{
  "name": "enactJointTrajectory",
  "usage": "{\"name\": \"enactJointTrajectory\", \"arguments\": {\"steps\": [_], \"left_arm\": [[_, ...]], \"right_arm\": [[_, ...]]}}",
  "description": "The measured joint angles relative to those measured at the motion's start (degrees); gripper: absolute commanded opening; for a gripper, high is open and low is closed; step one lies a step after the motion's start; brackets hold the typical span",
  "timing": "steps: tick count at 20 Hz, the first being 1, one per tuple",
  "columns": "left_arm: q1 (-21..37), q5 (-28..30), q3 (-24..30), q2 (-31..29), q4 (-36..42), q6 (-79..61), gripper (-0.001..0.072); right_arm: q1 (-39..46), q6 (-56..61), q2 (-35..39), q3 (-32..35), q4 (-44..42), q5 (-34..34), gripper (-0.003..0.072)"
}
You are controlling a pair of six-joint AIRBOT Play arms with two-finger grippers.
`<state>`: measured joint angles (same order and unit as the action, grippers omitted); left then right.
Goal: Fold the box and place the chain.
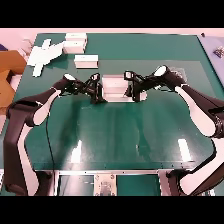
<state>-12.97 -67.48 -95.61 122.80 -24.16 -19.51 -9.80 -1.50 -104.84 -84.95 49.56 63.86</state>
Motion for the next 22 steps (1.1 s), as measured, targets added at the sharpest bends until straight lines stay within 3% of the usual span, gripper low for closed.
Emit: {"name": "enactJointTrajectory", "arguments": {"steps": [12, 22], "left_arm": [[0.00, 0.00, 0.00, 0.00, 0.02, 0.00, 0.0529], [0.00, 0.00, -0.02, 0.00, 0.00, 0.00, 0.0529]], "right_arm": [[5.51, 14.84, 2.93, -4.59, 13.27, 2.80, 0.0010], [16.74, 42.49, 4.26, -6.01, 13.31, 6.71, 0.0008]]}}
